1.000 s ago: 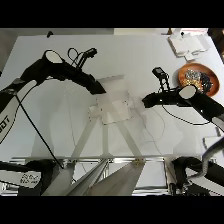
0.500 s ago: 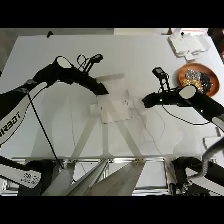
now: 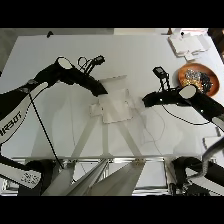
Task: Fold the box and place the chain.
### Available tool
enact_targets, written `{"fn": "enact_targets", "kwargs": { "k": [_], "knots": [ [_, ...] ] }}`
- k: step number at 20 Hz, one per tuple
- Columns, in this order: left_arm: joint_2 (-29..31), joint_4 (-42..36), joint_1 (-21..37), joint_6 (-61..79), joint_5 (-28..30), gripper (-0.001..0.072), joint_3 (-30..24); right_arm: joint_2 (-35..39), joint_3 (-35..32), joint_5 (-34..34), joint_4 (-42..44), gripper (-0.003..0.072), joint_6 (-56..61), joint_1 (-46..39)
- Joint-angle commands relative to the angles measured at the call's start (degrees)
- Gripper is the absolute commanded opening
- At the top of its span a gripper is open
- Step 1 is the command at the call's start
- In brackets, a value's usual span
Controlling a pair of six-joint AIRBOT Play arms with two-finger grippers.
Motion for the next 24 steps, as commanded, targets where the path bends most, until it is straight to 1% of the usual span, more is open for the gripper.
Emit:
{"fn": "enact_targets", "kwargs": {
  "k": [1, 18, 19, 20, 21, 24],
  "knots": [
    [0.0, 0.1, 0.0, 0.4, -0.4, 0.0009, 0.0, 0.0, 0.0, 0.1, 0.0, 0.0008, 0.0, 0.0],
    [0.0, 0.2, 0.0, 0.4, -1.7, 0.0003, 0.0, 0.0, 0.0, 0.1, 0.2, 0.0013, 0.0, 0.0],
    [0.2, 0.2, 0.0, 0.5, -1.9, 0.0003, 0.0, 0.1, 0.0, 0.3, 0.2, 0.0092, 0.0, 0.0],
    [0.5, 0.4, 0.1, 0.6, -1.9, 0.0003, 0.0, 0.2, 0.0, 0.7, 0.2, 0.0253, 0.1, 0.0],
    [1.2, 1.3, 0.2, 0.6, -1.9, 0.0003, 0.0, 0.7, 0.0, 1.3, 0.4, 0.0356, 0.3, 0.0],
    [5.2, 4.6, 1.4, 4.5, -3.5, 0.0000, 0.0, 4.8, 0.3, 1.6, 0.2, 0.0357, 0.3, 0.0]
  ]
}}
